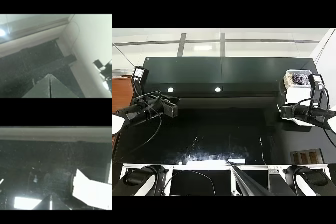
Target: Fold the box and place the chain.
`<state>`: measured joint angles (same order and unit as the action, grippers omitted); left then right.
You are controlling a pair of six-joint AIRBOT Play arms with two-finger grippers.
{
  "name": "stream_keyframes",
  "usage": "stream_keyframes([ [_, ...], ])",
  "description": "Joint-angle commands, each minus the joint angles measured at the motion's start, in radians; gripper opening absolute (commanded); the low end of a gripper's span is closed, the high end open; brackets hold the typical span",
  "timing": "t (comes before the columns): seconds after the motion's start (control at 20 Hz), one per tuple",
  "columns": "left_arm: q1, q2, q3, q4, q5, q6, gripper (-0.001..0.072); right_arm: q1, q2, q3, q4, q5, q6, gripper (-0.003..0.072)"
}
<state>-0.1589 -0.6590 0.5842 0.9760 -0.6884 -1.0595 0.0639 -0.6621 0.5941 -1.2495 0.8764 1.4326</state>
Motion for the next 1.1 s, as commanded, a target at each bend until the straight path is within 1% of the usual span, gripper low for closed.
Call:
stream_keyframes([
  [0.0,0.0,0.001,0.0,0.0,0.0,0.0,0.0029,0.001,0.001,0.0,0.0,0.0,0.0,0.0041],
  [0.7,0.0,0.001,0.0,0.0,0.01,0.0,0.0029,0.001,0.001,0.0,0.004,-0.007,0.001,0.0041],
  [0.8,0.0,0.001,0.0,0.0,0.018,0.0,0.0029,0.001,0.001,0.0,0.04,-0.047,0.0,0.0041],
  [0.85,0.0,0.001,0.0,-0.001,0.038,0.0,0.0029,0.001,0.001,0.0,0.073,-0.074,0.0,0.0041],
  [1.0,0.0,0.0,0.0,-0.016,0.056,0.0,0.003,0.001,0.0,0.0,0.085,-0.155,0.0,0.0043],
  [1.05,0.0,0.0,0.0,-0.016,0.072,0.0,0.0042,0.0,0.0,0.0,0.085,-0.19,0.0,0.0108],
])
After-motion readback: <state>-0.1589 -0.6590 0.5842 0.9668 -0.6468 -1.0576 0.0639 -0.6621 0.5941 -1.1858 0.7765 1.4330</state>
